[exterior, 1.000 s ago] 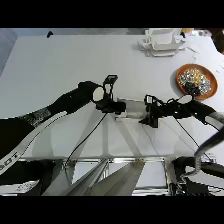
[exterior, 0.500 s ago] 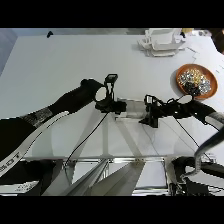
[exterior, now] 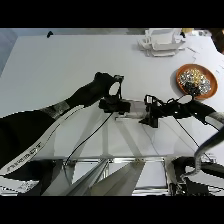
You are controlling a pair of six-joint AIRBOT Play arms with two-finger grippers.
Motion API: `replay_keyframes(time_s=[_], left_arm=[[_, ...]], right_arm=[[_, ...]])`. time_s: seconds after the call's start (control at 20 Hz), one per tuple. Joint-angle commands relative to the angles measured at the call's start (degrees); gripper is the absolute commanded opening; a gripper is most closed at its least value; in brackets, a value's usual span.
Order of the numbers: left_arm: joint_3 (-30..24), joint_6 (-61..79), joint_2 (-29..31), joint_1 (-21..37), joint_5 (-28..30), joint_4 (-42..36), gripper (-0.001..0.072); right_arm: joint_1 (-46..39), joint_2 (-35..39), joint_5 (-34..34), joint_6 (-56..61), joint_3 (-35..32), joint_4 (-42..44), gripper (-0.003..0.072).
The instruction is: Fold the box and place the chain.
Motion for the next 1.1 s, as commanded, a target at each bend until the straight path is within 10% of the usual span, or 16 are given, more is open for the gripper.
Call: replay_keyframes(time_s=[0.0, 0.8, 1.05], left_arm=[[1.75, -2.05, -2.82, -0.59, -1.9, 1.36, 0.0384], [1.73, -8.28, -6.1, -2.71, 0.7, 3.67, 0.0309], [1.73, -8.26, -6.08, -2.73, 0.39, 3.63, 0.0001]], right_arm=[[0.02, 0.0, 0.02, 0.0, 0.02, 0.0, 0.0408], [0.02, 0.0, 0.02, 0.0, 0.02, 0.02, 0.0408], [0.02, 0.0, 0.02, 0.0, 0.02, 0.0, 0.0408]])
